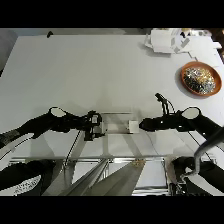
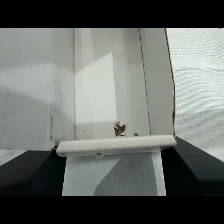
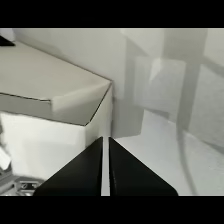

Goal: Fold the box and place the chain.

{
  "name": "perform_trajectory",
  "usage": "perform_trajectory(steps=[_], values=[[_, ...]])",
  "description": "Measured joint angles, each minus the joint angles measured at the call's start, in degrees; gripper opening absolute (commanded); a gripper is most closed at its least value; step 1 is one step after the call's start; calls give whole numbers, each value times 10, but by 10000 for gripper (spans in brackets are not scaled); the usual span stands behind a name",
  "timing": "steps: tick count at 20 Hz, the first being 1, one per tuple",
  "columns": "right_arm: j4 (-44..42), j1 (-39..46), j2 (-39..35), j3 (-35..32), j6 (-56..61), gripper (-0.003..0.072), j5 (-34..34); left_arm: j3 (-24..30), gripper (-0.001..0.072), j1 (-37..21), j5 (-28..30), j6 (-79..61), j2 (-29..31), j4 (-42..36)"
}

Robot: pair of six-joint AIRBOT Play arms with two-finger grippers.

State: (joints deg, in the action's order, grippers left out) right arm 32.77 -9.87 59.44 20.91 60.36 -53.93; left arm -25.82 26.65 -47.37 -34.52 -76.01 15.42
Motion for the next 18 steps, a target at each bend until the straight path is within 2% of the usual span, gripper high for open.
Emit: perform_trajectory(steps=[3,5,9,13,18], values=[[-9,-1,-25,0,-4,127,-12,0,136,0,0,0,0,0],[-16,-1,-33,0,-6,206,-24,0,136,0,0,0,0,0],[-28,-1,-41,0,-11,209,-44,0,136,0,0,0,0,0],[-24,-3,-42,0,-17,417,-49,0,136,0,0,0,0,0],[6,-59,-42,3,11,420,-5,0,136,0,0,0,0,0]])
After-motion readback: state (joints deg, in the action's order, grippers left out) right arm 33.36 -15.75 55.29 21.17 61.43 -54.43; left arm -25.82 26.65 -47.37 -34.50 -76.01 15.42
